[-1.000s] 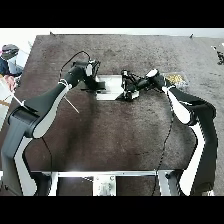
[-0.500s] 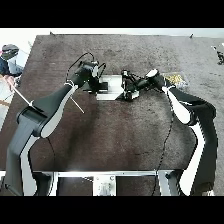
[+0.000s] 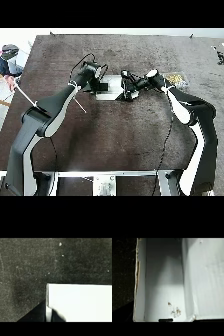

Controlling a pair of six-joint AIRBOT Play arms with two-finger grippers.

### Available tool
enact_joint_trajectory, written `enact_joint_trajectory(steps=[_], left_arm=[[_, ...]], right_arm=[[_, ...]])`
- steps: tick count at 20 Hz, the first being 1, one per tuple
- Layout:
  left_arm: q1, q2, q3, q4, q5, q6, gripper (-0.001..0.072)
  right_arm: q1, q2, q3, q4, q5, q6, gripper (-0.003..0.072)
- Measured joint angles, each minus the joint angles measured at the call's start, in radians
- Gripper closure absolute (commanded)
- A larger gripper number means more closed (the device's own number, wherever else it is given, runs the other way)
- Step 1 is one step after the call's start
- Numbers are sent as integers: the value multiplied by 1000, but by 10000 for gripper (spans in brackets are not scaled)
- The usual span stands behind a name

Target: Fold the box and place the chain.

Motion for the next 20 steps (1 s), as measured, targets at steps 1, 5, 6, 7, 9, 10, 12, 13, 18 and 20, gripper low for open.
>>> enact_joint_trajectory(steps=[1, 5, 6, 7, 9, 10, 12, 13, 18, 20], left_arm=[[0, -2, 0, -1, -1, -4, 698], [-4, -8, 2, 0, -5, -14, 386], [-4, -10, 0, -1, -8, -11, 310], [-2, -9, 0, -2, -13, -4, 310], [-4, -5, 0, -20, 8, 19, 309], [-4, -3, 0, -29, 16, 24, 308], [-7, 6, 0, -61, 44, 35, 302], [-7, 9, 0, -67, 37, 37, 270], [-5, 16, 2, -70, 23, 57, 270], [-5, 21, 11, -74, 3, 64, 271]], right_arm=[[0, 0, 0, 0, 0, 0, 225], [0, 0, 0, 0, 0, 0, 225], [0, 0, 0, -3, 1, 0, 225], [0, 0, 0, -3, 2, 0, 225], [0, 0, 0, -3, 2, 1, 225], [-1, 0, 0, -3, 3, 0, 225], [-1, 0, 0, -3, 3, 1, 225], [-1, 0, 0, -3, 2, 0, 225], [-1, 0, 0, -3, 2, 1, 225], [-1, 0, 0, -3, 2, 1, 225]])
